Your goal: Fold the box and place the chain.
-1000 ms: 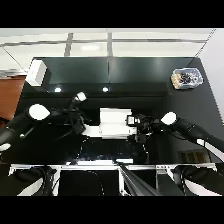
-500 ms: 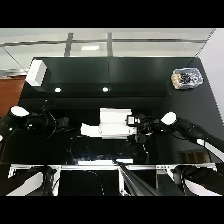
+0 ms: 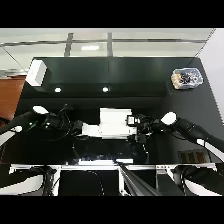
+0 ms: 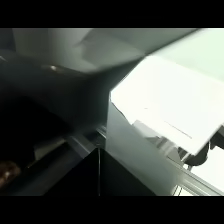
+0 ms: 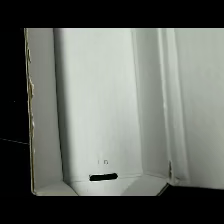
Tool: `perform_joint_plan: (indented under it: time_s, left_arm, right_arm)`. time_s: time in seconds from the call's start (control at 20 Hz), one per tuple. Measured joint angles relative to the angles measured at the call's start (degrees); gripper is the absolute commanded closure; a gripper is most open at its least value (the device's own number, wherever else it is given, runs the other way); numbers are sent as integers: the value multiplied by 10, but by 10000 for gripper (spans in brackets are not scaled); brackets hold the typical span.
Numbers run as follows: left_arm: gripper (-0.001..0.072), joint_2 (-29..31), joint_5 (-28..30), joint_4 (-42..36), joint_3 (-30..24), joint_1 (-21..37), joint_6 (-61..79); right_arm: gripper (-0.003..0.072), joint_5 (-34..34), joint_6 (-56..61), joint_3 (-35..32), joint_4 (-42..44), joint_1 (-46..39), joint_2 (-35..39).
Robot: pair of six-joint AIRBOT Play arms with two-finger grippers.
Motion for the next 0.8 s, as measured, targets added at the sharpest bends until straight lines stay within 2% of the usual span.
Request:
perform_joint_plan:
  time_s: [0.1,0.15,0.2,0.45,0.5,0.6,0.8]
  left_arm:
    - [344,-4,-14,-9,14,-6,12]
    - [132,-5,-25,-13,21,-8,17]
    - [6,-6,-31,-15,28,-9,20]
    - [9,-8,-56,-27,56,-18,28]
    - [41,-8,-59,-29,61,-24,28]
    - [179,-8,-62,-33,74,-41,28]
    - [181,-8,-59,-29,112,-87,8]
  right_arm:
    - [151,0,0,0,0,0,0]
    - [151,0,0,0,0,0,0]
    - [151,0,0,0,0,0,0]
    - [151,0,0,0,0,0,0]
    - [151,0,0,0,0,0,0]
    - [151,0,0,0,0,0,0]
    - [151,0,0,0,0,0,0]
